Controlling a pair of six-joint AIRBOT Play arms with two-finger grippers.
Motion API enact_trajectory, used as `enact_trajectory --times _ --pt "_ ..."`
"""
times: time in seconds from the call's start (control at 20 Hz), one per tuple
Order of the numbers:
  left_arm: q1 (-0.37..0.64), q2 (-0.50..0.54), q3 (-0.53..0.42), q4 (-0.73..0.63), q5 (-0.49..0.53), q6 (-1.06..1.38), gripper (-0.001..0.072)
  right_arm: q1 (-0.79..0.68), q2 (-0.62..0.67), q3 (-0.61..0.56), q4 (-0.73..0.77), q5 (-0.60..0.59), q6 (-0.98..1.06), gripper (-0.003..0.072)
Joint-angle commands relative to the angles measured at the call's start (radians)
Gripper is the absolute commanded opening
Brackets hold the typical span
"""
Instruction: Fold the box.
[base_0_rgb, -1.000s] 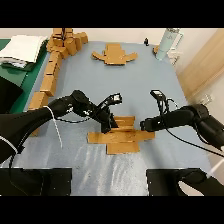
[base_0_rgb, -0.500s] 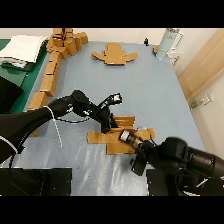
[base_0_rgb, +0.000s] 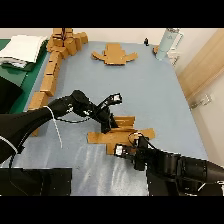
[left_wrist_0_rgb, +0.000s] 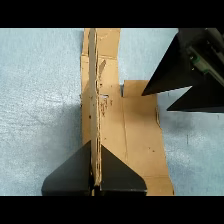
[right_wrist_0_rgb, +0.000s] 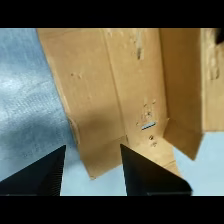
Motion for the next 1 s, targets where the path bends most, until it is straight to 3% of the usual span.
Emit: enact_trajectory --times 0.0,0.55,0.95 --pt "0.000 -0.001 0.000 0.000 0.000 0.000 0.0013 0.005 -0.001 -0.003 -0.079 0.035 0.000 0.0523" --pt "0.000 0.000 0.000 0.000 0.000 0.000 0.0013 0.005 -0.041 -0.003 0.011 0.035 -0.012 0.0523" --pt "0.000 -0.001 0.000 0.000 0.000 0.000 0.0013 0.005 -0.080 0.003 -0.071 0.044 -0.008 0.0523"
